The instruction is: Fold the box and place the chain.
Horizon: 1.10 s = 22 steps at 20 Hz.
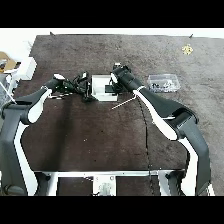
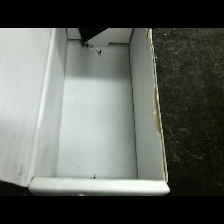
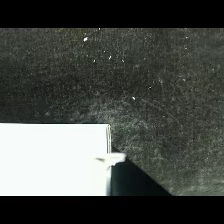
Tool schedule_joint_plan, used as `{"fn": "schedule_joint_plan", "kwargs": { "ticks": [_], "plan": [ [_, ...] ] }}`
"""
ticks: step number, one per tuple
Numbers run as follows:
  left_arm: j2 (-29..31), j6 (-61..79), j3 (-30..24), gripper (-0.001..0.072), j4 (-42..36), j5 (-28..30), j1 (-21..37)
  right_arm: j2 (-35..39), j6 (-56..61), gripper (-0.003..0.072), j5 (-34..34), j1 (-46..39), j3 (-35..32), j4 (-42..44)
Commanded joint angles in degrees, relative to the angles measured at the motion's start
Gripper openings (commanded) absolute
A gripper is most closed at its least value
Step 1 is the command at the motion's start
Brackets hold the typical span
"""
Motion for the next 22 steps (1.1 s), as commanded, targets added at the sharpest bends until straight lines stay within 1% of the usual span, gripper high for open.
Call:
{"fn": "schedule_joint_plan", "kwargs": {
  "ticks": [1,2,10,11,13,15,16,19,22],
  "plan": [
    [0.0,0.0,0.0,0.0272,0.1,-0.2,0.0,0.3,-0.2,0.0403,-0.3,0.0,0.1,0.1],
    [0.0,0.0,0.0,0.0272,0.1,-0.2,0.0,0.6,-0.9,0.0374,-0.3,0.0,0.1,0.2],
    [0.0,0.0,0.0,0.0272,0.1,-0.2,0.0,1.4,-5.5,0.0378,1.3,0.0,0.2,3.0],
    [0.0,0.0,0.0,0.0272,0.1,-0.2,0.0,1.7,-6.1,0.0397,1.4,0.0,0.2,3.0],
    [0.0,0.0,0.0,0.0272,0.1,-0.2,0.0,2.8,-8.5,0.0396,1.6,-0.1,0.2,3.0],
    [0.0,0.0,0.0,0.0272,0.1,-0.2,0.0,5.0,-12.1,0.0396,5.5,-0.1,1.1,2.9],
    [0.0,0.0,0.0,0.0272,0.1,-0.2,0.0,7.1,-15.2,0.0395,5.9,-0.1,1.2,2.8],
    [0.0,0.0,0.0,0.0272,0.1,-0.2,0.0,14.5,-25.1,0.0395,2.1,-1.2,1.2,1.0],
    [0.0,0.0,0.0,0.0272,0.1,-0.2,0.0,19.3,-30.1,0.0394,0.1,-5.4,1.2,-2.9]
  ]
}}
